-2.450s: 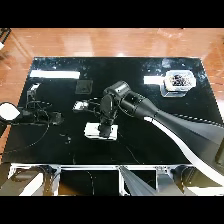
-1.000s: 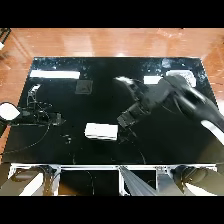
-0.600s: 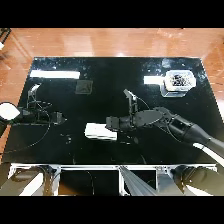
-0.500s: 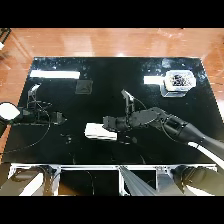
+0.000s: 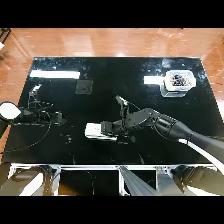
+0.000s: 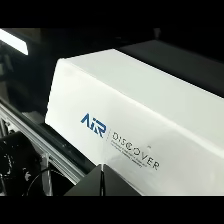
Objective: Fold the box and place the chain.
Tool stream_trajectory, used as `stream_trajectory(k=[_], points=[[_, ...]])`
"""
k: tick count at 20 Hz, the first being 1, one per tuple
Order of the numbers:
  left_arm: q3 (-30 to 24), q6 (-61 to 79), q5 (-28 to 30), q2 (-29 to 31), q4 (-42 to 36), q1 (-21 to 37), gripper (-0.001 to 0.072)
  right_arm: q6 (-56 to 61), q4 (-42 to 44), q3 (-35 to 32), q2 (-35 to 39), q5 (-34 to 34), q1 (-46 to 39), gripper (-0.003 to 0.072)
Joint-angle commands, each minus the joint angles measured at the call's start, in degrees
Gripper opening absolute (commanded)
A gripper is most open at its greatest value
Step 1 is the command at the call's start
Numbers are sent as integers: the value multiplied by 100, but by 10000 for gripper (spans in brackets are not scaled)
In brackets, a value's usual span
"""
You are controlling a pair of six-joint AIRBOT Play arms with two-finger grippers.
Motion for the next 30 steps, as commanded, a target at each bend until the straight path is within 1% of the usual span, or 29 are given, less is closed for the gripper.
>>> stream_trajectory(k=[1, 5, 11, 14, 18, 20, 22, 25, 27, 28, 30], points=[[-2, 4, -26, -4, -2, 2, 628, -57, -114, 4, -153, -11, 2, 22], [-2, 2, -26, -7, -2, 2, 628, -57, -144, 4, -280, 146, 2, 22], [-2, 4, -31, -4, -20, 0, 628, -175, -96, 7, -273, 142, 2, 22], [13, 7, -55, -4, -70, -2, 628, -234, -103, 9, 184, 122, -72, 22], [142, 7, -181, -4, -72, -2, 628, -295, -223, 7, 1314, -24, -479, 23], [297, 15, -330, -7, -74, -2, 628, -291, -612, 7, 1856, -111, -824, 23], [503, 306, -496, -28, -234, -2, 628, -155, -1189, 7, 2227, -348, -1292, 23], [870, 1163, -730, -302, -769, -55, 628, 28, -2184, -17, 2321, -1075, -2031, 23], [1073, 2778, -1008, -546, -1390, -221, 629, 470, -3169, -105, 2321, -1410, -2374, 22], [1134, 3414, -1049, -634, -1598, -389, 629, 638, -3523, -177, 2321, -1508, -2505, 23], [1196, 4323, -929, -743, -1611, -861, 631, 754, -3720, -289, 2321, -1609, -2680, 22]])
